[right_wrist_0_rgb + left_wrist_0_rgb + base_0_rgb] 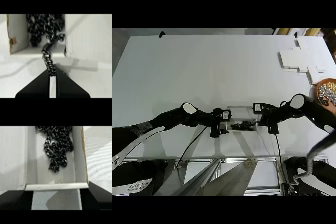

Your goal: Fold the box and place the chain.

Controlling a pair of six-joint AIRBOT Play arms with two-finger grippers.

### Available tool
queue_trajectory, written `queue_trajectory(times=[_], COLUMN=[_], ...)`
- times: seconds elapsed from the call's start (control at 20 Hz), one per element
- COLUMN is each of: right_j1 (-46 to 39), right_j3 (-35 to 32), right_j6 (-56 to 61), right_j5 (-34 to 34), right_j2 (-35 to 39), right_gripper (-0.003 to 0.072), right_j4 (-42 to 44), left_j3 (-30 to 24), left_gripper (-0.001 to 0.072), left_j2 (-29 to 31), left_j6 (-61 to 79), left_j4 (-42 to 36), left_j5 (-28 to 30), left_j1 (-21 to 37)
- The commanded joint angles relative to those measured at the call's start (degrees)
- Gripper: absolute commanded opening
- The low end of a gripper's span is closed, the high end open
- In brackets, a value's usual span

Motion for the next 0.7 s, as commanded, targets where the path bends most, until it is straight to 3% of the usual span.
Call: queue_trajectory(times=[0.0,0.2,0.4,0.5,0.65], right_j1=[0.0,0.1,1.5,6.2,16.0], right_j3=[0.0,0.0,0.0,-0.1,-0.1], right_j6=[10.2,11.2,11.0,11.0,11.1], right_j5=[0.9,3.9,2.8,-1.3,-14.5], right_j2=[4.9,12.3,16.1,15.8,14.9], right_gripper=[0.0018,0.0019,0.0019,0.0019,0.0019], right_j4=[-6.1,10.6,27.8,30.9,31.3], left_j3=[0.0,0.0,0.0,0.0,0.0], left_gripper=[0.0092,0.0092,0.0092,0.0092,0.0092], left_j2=[0.0,0.0,0.0,0.0,0.0], left_j6=[0.0,0.0,0.0,0.0,0.0], left_j4=[0.0,0.0,0.0,0.0,0.0], left_j5=[0.0,0.0,0.0,0.0,0.0], left_j1=[0.0,0.0,0.0,0.0,0.0])
